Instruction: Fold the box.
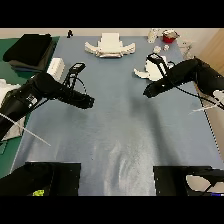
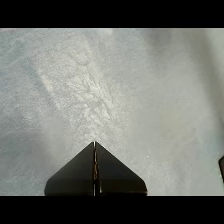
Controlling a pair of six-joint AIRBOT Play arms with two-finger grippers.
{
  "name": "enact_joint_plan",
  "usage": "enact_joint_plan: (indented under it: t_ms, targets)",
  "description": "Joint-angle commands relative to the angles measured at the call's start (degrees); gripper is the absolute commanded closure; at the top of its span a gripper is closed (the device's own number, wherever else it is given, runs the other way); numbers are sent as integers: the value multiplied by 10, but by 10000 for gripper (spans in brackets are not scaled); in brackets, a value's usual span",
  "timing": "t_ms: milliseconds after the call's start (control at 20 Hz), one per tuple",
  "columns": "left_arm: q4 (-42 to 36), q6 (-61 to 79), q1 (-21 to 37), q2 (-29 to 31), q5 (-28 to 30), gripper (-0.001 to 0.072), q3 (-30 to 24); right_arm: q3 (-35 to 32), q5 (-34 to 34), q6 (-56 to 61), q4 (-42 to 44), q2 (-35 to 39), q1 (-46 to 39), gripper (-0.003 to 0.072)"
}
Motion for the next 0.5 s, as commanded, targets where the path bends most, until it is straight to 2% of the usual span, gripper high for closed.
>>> enact_joint_plan:
  t_ms: [0, 100, 150, 250, 350, 400, 450]
  targets:
    - [0, 0, 0, 0, 0, 697, 0, 2, 52, 245, -39, -1, -1, 681]
    - [0, 0, 0, 0, 0, 697, 0, 24, 99, 383, -173, -8, -23, 680]
    - [0, 0, 1, 0, 0, 697, 0, 57, 86, 408, -210, -26, -49, 679]
    - [0, 0, 0, 0, 0, 698, 0, 148, 31, 430, -205, -92, -130, 522]
    - [0, 0, 0, 0, 0, 697, 0, 226, 17, 430, -163, -160, -206, 522]
    - [0, 0, 0, 0, 0, 698, 0, 255, 21, 430, -136, -189, -237, 466]
    - [0, 0, 0, 0, 0, 697, 0, 280, 28, 430, -108, -217, -264, 302]
